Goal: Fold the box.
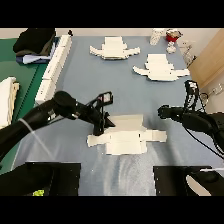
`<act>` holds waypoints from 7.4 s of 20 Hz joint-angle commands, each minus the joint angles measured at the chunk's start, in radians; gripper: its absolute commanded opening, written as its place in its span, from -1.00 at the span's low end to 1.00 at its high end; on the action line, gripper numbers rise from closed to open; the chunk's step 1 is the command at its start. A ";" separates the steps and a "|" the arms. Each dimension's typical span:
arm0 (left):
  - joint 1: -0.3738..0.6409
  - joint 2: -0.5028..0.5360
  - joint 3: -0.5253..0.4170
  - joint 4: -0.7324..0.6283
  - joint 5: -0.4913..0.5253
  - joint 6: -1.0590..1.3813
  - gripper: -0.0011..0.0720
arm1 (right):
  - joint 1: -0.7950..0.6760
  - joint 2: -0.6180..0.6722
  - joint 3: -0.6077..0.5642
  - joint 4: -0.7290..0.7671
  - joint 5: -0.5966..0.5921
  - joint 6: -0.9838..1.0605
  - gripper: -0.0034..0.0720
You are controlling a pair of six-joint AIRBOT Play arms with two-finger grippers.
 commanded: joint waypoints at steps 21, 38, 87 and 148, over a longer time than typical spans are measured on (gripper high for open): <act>-0.005 -0.028 -0.019 0.050 0.048 0.077 -0.94 | 0.003 -0.040 0.002 0.097 0.033 0.010 0.25; -0.008 -0.084 -0.044 0.049 -0.048 0.078 -0.93 | 0.003 -0.048 0.002 0.178 -0.095 0.010 -0.34; -0.008 -0.084 -0.044 0.048 -0.039 0.078 -0.93 | 1.058 -0.056 0.082 -0.478 -0.473 0.313 1.00; -0.008 -0.084 -0.044 0.042 -0.039 0.078 -0.93 | 0.284 -0.189 -0.138 0.586 -0.176 -1.685 0.43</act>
